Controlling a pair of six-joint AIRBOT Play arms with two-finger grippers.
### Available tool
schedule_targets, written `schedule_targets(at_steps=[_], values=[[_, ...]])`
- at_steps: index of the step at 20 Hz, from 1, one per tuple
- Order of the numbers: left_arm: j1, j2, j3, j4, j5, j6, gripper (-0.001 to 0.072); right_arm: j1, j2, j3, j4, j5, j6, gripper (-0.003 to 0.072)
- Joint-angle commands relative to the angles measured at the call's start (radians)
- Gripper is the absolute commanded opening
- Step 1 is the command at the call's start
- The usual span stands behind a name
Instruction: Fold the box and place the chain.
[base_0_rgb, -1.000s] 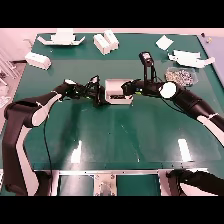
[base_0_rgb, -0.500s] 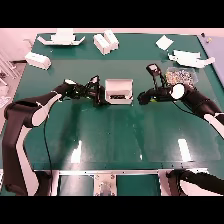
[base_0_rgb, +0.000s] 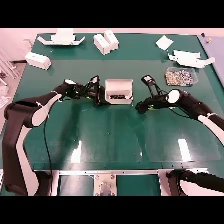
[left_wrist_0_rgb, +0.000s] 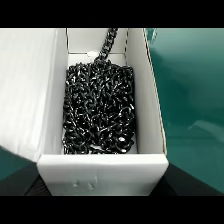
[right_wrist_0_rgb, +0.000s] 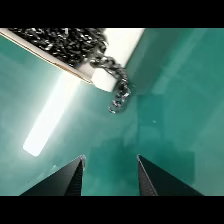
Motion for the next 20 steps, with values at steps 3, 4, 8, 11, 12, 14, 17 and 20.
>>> schedule_targets(at_steps=[3, 4, 8, 11, 12, 14, 17, 20], values=[[0.001, 0.001, 0.001, 0.000, 0.000, 0.000, 0.0537, 0.039, -0.079, -0.002, 0.076, -0.084, -0.054, 0.0361], [0.001, 0.001, 0.001, 0.000, 0.000, 0.000, 0.0537, 0.039, -0.086, -0.002, 0.077, -0.097, -0.053, 0.0360], [0.001, 0.001, 0.001, 0.000, 0.000, 0.000, 0.0537, 0.039, -0.098, -0.002, 0.077, -0.189, -0.053, 0.0263], [0.001, 0.001, 0.001, 0.000, 0.000, 0.000, 0.0537, 0.039, -0.123, -0.002, 0.105, -0.215, -0.053, 0.0263], [0.001, 0.001, 0.001, 0.000, 0.000, 0.000, 0.0537, 0.042, -0.134, -0.001, 0.114, -0.216, -0.054, 0.0262], [0.001, 0.001, 0.001, 0.000, 0.000, 0.000, 0.0536, 0.051, -0.144, 0.014, 0.120, -0.218, -0.058, 0.0258], [0.001, 0.001, 0.001, 0.000, 0.000, 0.000, 0.0537, 0.058, -0.146, 0.030, 0.121, -0.219, -0.058, 0.0107], [0.001, 0.001, 0.001, 0.000, 0.000, 0.000, 0.0537, 0.058, -0.146, 0.030, 0.120, -0.198, -0.058, 0.0013]])
